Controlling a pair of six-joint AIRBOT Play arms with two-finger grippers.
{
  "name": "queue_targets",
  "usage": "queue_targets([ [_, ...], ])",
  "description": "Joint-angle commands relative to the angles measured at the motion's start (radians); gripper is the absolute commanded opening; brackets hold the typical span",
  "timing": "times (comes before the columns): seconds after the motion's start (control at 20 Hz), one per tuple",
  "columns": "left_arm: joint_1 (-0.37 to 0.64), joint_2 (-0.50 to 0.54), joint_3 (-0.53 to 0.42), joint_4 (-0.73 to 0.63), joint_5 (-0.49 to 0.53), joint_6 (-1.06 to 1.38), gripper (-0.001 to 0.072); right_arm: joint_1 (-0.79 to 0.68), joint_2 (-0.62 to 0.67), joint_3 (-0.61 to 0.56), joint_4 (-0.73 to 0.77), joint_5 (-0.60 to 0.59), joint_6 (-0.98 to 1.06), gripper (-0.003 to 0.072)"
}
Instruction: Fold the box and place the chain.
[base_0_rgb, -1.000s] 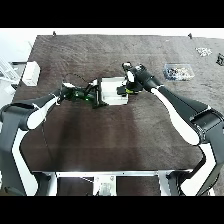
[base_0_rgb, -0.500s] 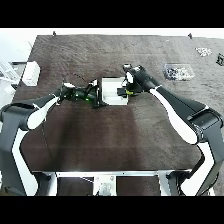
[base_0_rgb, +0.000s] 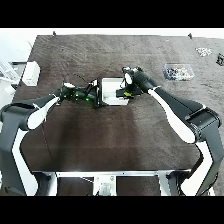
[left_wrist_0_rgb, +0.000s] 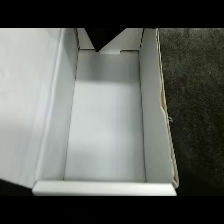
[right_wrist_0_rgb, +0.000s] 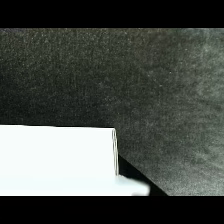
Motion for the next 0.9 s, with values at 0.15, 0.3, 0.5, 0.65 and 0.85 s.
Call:
queue_targets([
  [0.15,0.001,0.001,0.001,0.0,0.002,0.003,0.0523,0.001,-0.001,0.0,0.013,0.007,-0.002,0.0016],
  [0.3,0.001,0.001,0.001,0.0,0.002,0.003,0.0523,-0.002,0.003,0.0,0.013,0.009,-0.029,0.0086],
  [0.5,0.001,0.001,0.001,0.0,0.002,0.003,0.0523,-0.007,0.026,0.004,0.014,0.015,-0.032,0.0397],
  [0.65,0.001,0.001,0.001,0.0,0.002,0.003,0.0523,-0.007,0.027,0.033,0.037,0.014,-0.034,0.0398],
  [0.85,0.001,0.001,0.001,0.0,0.002,0.003,0.0523,-0.007,0.028,0.05,0.076,0.014,-0.06,0.0418],
])
